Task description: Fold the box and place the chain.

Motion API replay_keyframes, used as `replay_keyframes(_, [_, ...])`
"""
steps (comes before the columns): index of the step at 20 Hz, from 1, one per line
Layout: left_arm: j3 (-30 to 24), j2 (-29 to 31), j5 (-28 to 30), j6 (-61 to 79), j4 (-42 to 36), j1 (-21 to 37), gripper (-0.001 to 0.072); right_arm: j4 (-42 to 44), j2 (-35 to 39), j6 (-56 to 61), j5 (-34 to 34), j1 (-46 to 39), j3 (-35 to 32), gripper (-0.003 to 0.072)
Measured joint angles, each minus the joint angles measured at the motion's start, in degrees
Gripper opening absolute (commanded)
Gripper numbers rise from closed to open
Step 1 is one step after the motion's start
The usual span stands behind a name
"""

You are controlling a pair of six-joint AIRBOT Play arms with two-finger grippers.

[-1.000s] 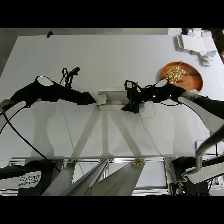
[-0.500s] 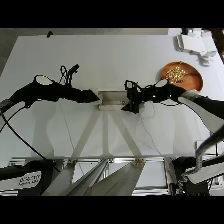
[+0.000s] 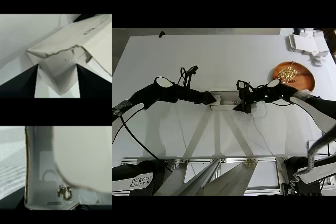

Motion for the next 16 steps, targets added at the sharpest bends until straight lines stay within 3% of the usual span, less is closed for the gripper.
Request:
replay_keyframes(5, [0.0,-0.2,6.6,-1.0,5.2,-2.3,0.0519,0.0,0.0,0.0,0.0,0.0,0.0,0.0433])
replay_keyframes(11, [1.2,1.1,9.0,-5.3,11.3,-4.9,0.0498,0.0,0.0,0.0,0.0,0.0,0.0,0.0433])
replay_keyframes(16, [6.3,1.7,4.2,-23.9,30.7,-8.8,0.0499,0.0,0.0,0.0,0.0,0.0,0.0,0.0433])
